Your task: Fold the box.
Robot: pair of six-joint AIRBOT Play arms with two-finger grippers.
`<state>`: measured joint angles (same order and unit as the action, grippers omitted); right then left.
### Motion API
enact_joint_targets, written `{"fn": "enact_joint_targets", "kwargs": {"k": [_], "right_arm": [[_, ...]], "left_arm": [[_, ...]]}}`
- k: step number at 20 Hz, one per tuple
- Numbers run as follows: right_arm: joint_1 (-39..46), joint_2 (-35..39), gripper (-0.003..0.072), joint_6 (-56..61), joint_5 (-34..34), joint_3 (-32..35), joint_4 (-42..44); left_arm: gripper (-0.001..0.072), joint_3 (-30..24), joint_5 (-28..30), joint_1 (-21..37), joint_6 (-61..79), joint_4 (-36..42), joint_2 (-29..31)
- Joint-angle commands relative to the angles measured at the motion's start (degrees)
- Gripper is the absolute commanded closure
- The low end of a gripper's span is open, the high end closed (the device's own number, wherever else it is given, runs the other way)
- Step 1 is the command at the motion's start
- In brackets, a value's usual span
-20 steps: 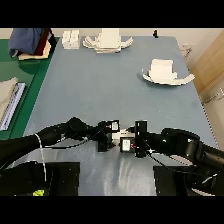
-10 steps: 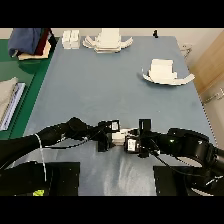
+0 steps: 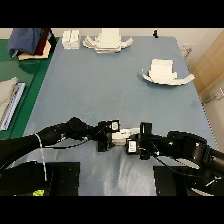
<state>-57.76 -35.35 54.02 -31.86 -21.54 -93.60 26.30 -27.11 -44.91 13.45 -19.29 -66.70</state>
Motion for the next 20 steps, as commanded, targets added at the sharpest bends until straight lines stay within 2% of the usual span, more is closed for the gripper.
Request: {"fn": "enact_joint_targets", "kwargs": {"k": [1, 20], "right_arm": [[0.00, 0.44, 0.0678, 0.85, 2.49, 0.90, -2.69], [-2.01, -0.33, 0.0680, 3.56, 3.08, 5.46, -0.46]], "left_arm": [[0.0187, 0.00, 0.00, -0.02, 0.00, -0.02, -0.02], [0.0187, 0.00, 0.00, -0.02, 0.00, -0.02, 0.00]]}}
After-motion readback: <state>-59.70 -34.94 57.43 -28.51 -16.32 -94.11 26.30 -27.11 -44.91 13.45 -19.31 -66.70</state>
